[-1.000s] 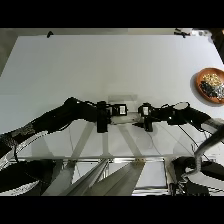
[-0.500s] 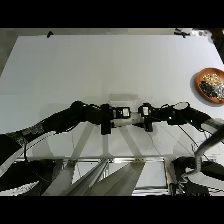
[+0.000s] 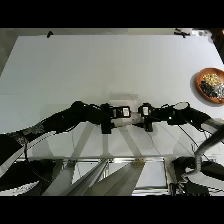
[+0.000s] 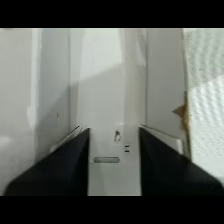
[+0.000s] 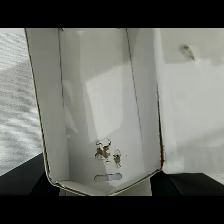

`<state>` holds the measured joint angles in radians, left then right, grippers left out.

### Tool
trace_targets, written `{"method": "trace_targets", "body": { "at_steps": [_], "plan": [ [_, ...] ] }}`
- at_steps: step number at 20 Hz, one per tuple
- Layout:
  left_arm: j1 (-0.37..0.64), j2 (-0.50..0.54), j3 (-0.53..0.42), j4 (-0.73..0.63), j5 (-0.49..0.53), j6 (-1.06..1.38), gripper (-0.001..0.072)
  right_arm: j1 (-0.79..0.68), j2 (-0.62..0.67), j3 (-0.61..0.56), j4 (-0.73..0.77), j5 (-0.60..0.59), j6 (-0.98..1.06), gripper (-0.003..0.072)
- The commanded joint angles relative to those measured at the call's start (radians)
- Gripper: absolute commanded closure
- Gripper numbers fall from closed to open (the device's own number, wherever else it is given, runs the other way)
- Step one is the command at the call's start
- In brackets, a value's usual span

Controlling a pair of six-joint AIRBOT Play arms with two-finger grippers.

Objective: Fold the box and place the chain.

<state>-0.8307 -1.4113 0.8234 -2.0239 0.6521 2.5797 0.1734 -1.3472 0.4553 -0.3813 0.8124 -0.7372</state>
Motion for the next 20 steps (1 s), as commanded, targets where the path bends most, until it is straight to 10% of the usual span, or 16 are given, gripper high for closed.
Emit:
{"method": "trace_targets", "body": {
  "at_steps": [1, 5, 14, 20],
  "plan": [
    [0.000, 0.008, 0.000, -0.001, -0.005, -0.057, 0.0450, 0.000, 0.000, 0.001, 0.000, 0.000, 0.000, 0.0280],
    [0.000, 0.054, 0.000, -0.002, 0.005, -0.085, 0.0694, 0.000, 0.000, 0.001, 0.000, 0.000, 0.000, 0.0280],
    [0.030, 0.327, 0.000, 0.056, 0.213, -0.420, 0.0706, 0.000, 0.000, 0.001, 0.000, 0.000, 0.000, 0.0280],
    [0.254, 0.451, -0.005, 0.200, 0.447, -0.807, 0.0707, 0.000, 0.000, 0.001, 0.000, 0.000, 0.000, 0.0280]
  ]
}}
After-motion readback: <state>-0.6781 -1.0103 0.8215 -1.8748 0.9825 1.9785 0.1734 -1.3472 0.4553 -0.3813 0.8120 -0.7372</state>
